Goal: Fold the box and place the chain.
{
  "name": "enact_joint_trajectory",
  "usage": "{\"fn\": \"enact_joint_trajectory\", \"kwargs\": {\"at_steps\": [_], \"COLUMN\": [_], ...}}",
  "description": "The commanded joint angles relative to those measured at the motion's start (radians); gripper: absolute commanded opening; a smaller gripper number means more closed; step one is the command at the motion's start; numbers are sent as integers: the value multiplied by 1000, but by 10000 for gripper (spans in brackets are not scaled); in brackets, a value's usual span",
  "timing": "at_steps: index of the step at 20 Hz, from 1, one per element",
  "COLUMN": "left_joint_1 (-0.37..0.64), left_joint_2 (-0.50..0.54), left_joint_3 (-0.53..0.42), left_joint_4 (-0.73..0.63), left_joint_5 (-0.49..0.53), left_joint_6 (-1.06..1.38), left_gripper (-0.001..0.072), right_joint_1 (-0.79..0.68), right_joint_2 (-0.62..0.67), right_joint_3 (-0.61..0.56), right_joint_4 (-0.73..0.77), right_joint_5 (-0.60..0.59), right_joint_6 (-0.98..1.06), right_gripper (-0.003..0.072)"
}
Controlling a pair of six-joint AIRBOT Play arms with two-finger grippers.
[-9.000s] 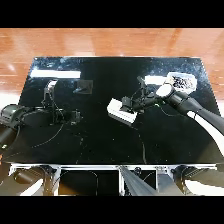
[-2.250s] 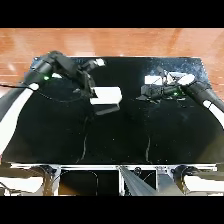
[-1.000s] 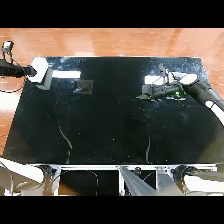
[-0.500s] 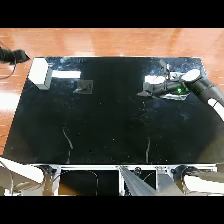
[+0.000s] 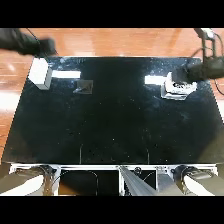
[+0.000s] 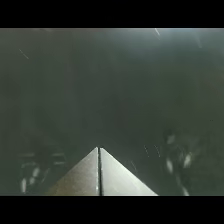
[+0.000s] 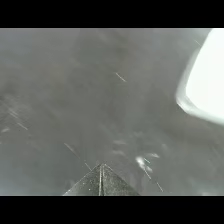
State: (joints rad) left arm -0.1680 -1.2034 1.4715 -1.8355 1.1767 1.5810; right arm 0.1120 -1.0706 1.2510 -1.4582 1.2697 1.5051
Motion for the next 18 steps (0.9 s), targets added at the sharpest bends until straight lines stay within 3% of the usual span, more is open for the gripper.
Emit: {"fn": "enact_joint_trajectory", "kwargs": {"at_steps": [1, 3, 5, 11, 18], "left_joint_1": [-225, -266, -261, -261, -262], "left_joint_2": [340, 433, 455, 453, 450], "left_joint_3": [-465, -653, -739, -749, -751], "left_joint_4": [130, 209, 230, 317, 282], "left_joint_5": [-228, -262, -211, -250, -246], "left_joint_6": [-150, -267, -316, -309, -310], "left_gripper": [18, 17, 18, 19, 19], "right_joint_1": [-27, -55, -78, -81, -81], "right_joint_2": [124, 127, 127, 127, 127], "right_joint_3": [-201, -357, -436, -445, -446], "right_joint_4": [-132, -131, -132, -147, -147], "right_joint_5": [3, -65, -108, -41, -40], "right_joint_6": [116, 147, 177, 174, 174], "right_gripper": [34, 33, 33, 32, 32]}}
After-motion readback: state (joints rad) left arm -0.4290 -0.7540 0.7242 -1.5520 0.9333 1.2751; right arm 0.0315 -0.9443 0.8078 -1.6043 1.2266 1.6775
